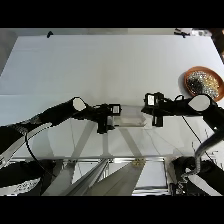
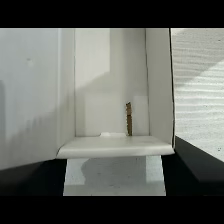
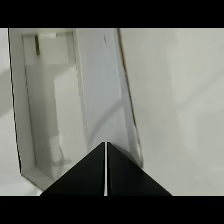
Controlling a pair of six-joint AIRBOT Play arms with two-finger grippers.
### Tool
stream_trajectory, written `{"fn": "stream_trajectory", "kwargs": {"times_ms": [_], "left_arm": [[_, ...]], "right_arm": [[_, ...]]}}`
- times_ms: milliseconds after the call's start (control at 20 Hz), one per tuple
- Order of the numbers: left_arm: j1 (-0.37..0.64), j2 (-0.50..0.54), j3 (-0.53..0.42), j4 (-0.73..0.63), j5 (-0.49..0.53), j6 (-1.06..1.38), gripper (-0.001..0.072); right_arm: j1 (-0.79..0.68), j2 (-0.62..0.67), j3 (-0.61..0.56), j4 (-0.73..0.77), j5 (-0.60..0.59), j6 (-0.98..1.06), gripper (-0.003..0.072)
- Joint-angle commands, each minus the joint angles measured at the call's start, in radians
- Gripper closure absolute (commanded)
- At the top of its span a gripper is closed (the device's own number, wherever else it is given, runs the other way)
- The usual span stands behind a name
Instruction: Fold the box and place the chain.
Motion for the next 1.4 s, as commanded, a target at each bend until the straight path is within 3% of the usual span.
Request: {"fn": "stream_trajectory", "kwargs": {"times_ms": [0,250,600,1100,1350], "left_arm": [[-0.001,0.0,0.001,0.001,0.0,0.001,0.0696],[-0.001,0.0,0.001,0.001,0.0,0.001,0.0696],[-0.001,0.0,0.001,0.001,0.0,0.001,0.0696],[-0.001,0.0,0.001,0.001,0.0,0.001,0.0696],[-0.001,0.0,0.001,0.001,0.0,0.001,0.0696]], "right_arm": [[0.001,-0.078,0.007,0.161,-0.006,-0.01,0.0677],[0.001,-0.185,0.007,0.174,-0.119,0.144,0.0677],[0.001,-0.219,0.006,-0.039,-0.113,0.338,0.0677],[0.001,-0.213,0.006,-0.002,-0.094,0.327,0.0677],[0.001,-0.125,0.007,0.061,-0.096,0.245,0.0677]]}}
